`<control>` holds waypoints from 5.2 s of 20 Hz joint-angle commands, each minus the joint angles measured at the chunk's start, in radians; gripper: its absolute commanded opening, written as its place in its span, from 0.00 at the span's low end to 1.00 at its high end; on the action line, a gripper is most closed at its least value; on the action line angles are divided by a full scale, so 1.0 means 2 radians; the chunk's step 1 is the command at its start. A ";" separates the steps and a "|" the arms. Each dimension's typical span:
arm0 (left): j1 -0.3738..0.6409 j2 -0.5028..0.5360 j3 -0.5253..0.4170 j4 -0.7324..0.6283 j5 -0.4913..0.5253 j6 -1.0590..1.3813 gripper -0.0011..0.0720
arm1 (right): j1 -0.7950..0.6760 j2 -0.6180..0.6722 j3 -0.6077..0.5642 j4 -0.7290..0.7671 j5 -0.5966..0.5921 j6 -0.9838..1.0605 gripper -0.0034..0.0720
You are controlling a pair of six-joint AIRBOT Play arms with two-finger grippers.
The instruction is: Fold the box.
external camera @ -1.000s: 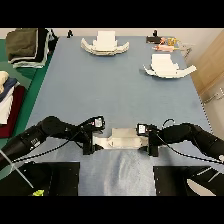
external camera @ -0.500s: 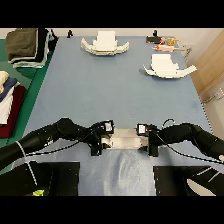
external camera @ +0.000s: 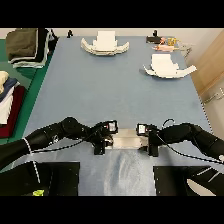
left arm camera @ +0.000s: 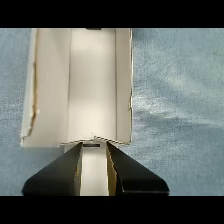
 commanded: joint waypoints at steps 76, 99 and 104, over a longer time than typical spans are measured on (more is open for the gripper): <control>0.044 0.050 0.023 0.104 -0.074 -0.738 0.89 | 0.000 0.000 0.000 0.000 0.000 0.000 0.72; -0.070 -0.038 0.112 0.325 -0.057 -1.041 0.88 | 0.000 0.000 0.000 0.000 0.000 0.000 0.72; -0.111 -0.083 0.161 0.406 -0.098 -1.145 0.88 | 0.000 0.000 0.000 0.000 0.000 0.000 0.72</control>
